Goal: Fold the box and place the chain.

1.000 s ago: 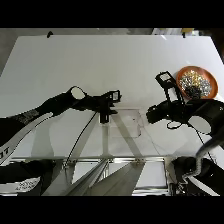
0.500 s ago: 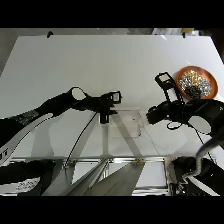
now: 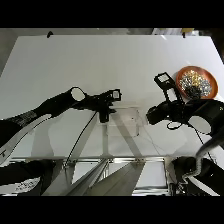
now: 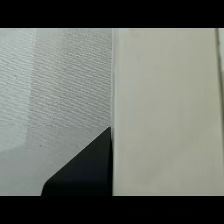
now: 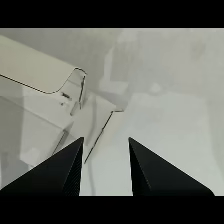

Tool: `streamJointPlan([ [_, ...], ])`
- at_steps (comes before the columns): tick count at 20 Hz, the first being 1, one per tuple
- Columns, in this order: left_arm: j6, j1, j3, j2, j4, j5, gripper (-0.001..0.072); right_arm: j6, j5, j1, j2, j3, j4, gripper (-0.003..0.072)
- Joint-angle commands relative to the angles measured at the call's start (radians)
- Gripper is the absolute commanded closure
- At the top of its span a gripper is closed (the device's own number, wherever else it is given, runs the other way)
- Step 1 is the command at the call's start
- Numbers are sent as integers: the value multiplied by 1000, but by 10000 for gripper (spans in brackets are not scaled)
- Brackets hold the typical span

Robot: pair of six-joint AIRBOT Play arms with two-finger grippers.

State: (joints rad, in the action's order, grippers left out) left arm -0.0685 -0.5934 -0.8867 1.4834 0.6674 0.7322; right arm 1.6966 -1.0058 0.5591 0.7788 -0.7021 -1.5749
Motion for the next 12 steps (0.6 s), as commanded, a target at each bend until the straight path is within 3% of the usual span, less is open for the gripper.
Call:
streamJointPlan([
  [1,-11,-1,0,-1,3,-3,706,-4,-1,1,1,1,0,368],
  [12,-10,0,0,23,3,12,700,-6,-5,1,1,1,0,370],
])
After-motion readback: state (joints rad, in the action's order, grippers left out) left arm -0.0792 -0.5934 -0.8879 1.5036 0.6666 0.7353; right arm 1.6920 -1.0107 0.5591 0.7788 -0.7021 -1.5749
